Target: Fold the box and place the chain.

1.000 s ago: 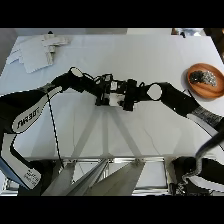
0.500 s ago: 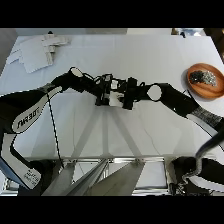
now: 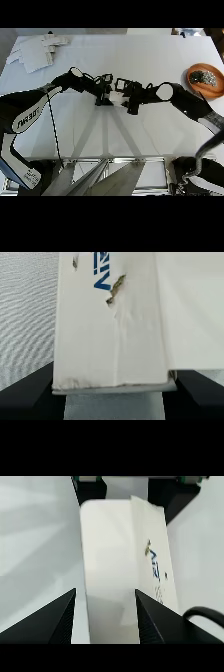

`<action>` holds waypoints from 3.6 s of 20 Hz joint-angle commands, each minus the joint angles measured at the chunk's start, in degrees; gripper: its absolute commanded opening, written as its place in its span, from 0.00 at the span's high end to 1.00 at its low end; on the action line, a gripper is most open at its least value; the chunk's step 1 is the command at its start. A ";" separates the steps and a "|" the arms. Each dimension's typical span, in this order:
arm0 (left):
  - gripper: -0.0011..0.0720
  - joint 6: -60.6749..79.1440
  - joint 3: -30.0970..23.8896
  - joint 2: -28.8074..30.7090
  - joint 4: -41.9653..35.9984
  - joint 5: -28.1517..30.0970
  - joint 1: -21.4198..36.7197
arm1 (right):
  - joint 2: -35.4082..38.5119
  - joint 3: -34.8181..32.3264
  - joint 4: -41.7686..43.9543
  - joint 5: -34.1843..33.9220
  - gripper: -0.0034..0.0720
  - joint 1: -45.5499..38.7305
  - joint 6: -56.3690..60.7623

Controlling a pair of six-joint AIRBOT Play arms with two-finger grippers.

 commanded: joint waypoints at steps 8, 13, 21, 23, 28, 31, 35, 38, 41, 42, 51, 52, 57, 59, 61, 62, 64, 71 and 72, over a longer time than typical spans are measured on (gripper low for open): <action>0.45 0.02 0.02 0.00 0.02 0.00 0.02 | -0.15 -2.08 4.24 -0.02 0.41 -4.04 -0.20; 0.45 0.00 0.02 0.00 0.00 0.00 0.02 | 1.95 -2.05 9.92 5.97 0.41 -4.39 -0.13; 0.45 0.02 0.02 0.00 0.02 0.00 0.02 | 4.70 -2.03 18.01 7.23 0.42 -12.28 0.07; 0.45 0.00 0.02 0.00 0.02 0.00 0.02 | 4.61 -2.03 18.40 3.56 0.46 -14.93 0.94; 0.45 0.00 0.02 0.00 0.02 0.00 0.02 | -0.44 -2.03 16.04 8.48 0.51 -18.32 0.59; 0.45 0.02 0.02 0.00 0.00 0.00 0.02 | -3.48 -2.03 16.11 10.32 0.48 -18.32 -5.75; 0.45 0.02 0.02 0.00 0.02 0.00 0.02 | -3.89 -2.03 16.04 11.10 0.42 -16.63 -9.97; 0.45 0.00 0.02 0.00 0.00 0.00 0.02 | -3.91 -2.08 15.91 10.01 0.42 -13.66 -13.49; 0.45 0.00 0.02 0.00 0.02 0.00 0.02 | -3.91 -2.08 15.26 5.92 0.41 -13.27 -14.36; 0.45 0.00 0.02 0.00 0.02 0.00 0.02 | -3.91 -2.10 13.99 4.96 0.41 -13.25 -14.45; 0.45 0.00 0.02 0.00 0.02 0.00 0.02 | -3.91 -5.11 12.15 -0.72 0.40 -9.99 -21.24; 0.45 0.00 0.02 0.00 0.02 0.00 0.02 | -3.89 -5.11 12.15 -2.51 0.40 -9.66 -21.24; 0.45 0.02 0.02 0.00 0.00 0.00 0.02 | -3.17 -5.11 12.11 -7.54 0.40 -9.03 -21.18; 0.45 0.00 0.02 0.00 0.02 0.00 0.02 | -1.99 -5.11 12.15 -7.41 0.40 -9.03 -21.16; 0.45 0.00 0.02 0.00 0.02 0.00 0.02 | -0.09 -5.11 12.15 -7.41 0.40 -9.03 -21.16; 0.45 0.02 0.02 0.00 0.02 0.00 0.02 | 0.66 -5.11 12.15 -7.41 0.41 -9.03 -21.18; 0.45 0.02 0.02 0.00 0.02 0.00 0.02 | 1.16 -5.11 12.15 -7.39 0.42 -9.03 -21.18; 0.45 0.00 0.02 0.00 0.02 0.00 0.02 | 0.90 -5.11 12.13 -7.41 0.54 -9.03 -21.20; 0.45 0.02 0.02 0.00 0.00 0.00 0.02 | 0.90 -5.11 12.13 -7.41 0.54 -9.03 -21.20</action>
